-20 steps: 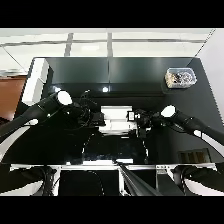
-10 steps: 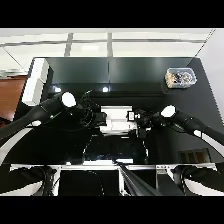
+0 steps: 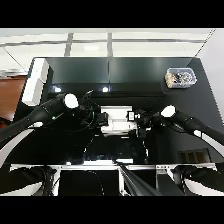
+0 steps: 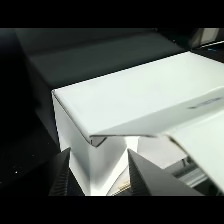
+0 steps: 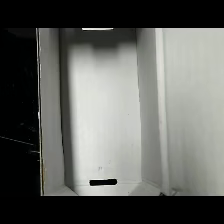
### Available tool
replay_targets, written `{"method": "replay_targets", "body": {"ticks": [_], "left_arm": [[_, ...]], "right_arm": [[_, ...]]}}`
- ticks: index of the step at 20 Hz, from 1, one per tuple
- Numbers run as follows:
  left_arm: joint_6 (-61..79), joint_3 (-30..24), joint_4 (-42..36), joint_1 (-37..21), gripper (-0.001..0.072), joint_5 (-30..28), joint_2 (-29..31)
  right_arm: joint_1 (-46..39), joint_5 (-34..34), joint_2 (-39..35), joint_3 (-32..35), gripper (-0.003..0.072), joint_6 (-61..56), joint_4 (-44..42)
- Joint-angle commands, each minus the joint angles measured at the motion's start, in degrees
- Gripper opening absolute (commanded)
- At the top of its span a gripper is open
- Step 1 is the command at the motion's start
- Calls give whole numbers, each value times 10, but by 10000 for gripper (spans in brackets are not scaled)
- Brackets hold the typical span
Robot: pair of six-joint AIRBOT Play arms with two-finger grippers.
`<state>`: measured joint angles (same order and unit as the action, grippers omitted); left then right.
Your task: Fold the box and place the chain.
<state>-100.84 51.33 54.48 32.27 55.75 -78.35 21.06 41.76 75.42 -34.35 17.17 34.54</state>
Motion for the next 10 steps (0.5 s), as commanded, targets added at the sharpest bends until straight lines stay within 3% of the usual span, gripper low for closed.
{"method": "replay_targets", "body": {"ticks": [1, 8, 10], "left_arm": [[-72, 21, 84, 21, 424, 3, 0], [-99, 42, 121, 38, 397, 33, -14], [-137, 42, 163, 48, 397, 38, -23]], "right_arm": [[0, 0, 0, 0, 229, 0, 0], [0, 0, 0, 0, 230, 0, 0], [0, 0, 0, 0, 230, 0, 0]]}}
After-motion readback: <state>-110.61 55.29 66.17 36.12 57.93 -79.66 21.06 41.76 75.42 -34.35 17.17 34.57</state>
